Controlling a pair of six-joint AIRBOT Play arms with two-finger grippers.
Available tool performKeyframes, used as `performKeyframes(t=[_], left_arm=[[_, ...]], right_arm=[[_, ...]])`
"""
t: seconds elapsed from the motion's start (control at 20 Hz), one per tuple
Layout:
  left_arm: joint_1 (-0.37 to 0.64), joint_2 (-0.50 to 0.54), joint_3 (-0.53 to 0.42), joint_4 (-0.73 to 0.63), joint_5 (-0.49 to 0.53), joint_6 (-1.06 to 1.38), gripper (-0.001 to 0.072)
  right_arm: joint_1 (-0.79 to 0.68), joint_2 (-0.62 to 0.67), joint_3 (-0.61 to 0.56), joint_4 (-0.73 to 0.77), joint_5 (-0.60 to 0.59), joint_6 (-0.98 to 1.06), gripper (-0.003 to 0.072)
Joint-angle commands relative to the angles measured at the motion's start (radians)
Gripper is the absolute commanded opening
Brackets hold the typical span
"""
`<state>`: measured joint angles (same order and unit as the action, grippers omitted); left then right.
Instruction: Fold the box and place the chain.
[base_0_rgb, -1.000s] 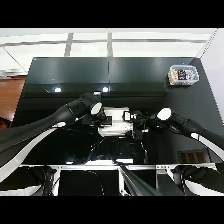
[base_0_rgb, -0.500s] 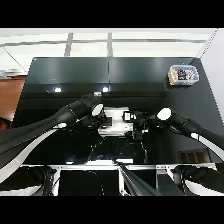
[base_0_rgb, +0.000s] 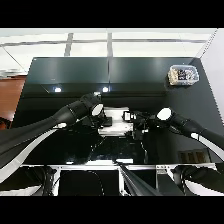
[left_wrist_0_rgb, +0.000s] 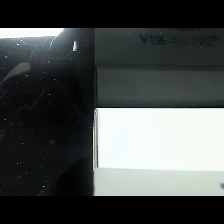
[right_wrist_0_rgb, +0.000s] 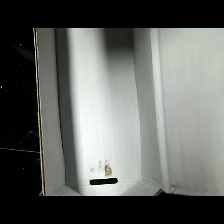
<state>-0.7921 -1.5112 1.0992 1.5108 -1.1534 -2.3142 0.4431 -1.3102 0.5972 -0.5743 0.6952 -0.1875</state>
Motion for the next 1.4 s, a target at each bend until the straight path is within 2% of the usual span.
performKeyframes(t=[0.0, 0.6, 0.65, 0.7, 0.75, 1.05, 1.3, 1.35], left_arm=[[0.0, 0.0, 0.001, -0.002, 0.0, 0.008, 0.0027], [0.0, 0.0, 0.001, -0.005, 0.001, 0.006, 0.0027], [0.0, 0.0, 0.001, -0.005, 0.001, 0.007, 0.0028], [0.0, 0.0, 0.001, -0.005, 0.0, 0.007, 0.0028], [0.0, 0.0, 0.001, -0.005, 0.001, 0.007, 0.0027], [0.001, 0.0, 0.001, -0.005, 0.0, 0.007, 0.0027], [0.0, 0.0, 0.001, -0.005, 0.0, 0.007, 0.0027], [0.001, 0.0, 0.001, -0.005, 0.0, 0.007, 0.0027]], right_arm=[[0.0, 0.0, 0.0, 0.0, 0.0, 0.0, 0.0189], [0.0, 0.0, 0.0, 0.017, -0.019, 0.0, 0.0192], [0.0, 0.0, 0.0, 0.017, -0.018, 0.003, 0.0382], [0.0, 0.001, 0.0, 0.024, -0.024, 0.018, 0.0678], [-0.001, 0.008, 0.001, 0.017, -0.023, 0.06, 0.0711], [-0.041, 0.183, 0.002, -0.192, 0.081, 0.151, 0.071], [-0.041, 0.194, 0.002, -0.242, 0.094, 0.15, 0.0708], [-0.04, 0.19, 0.002, -0.241, 0.098, 0.15, 0.057]])
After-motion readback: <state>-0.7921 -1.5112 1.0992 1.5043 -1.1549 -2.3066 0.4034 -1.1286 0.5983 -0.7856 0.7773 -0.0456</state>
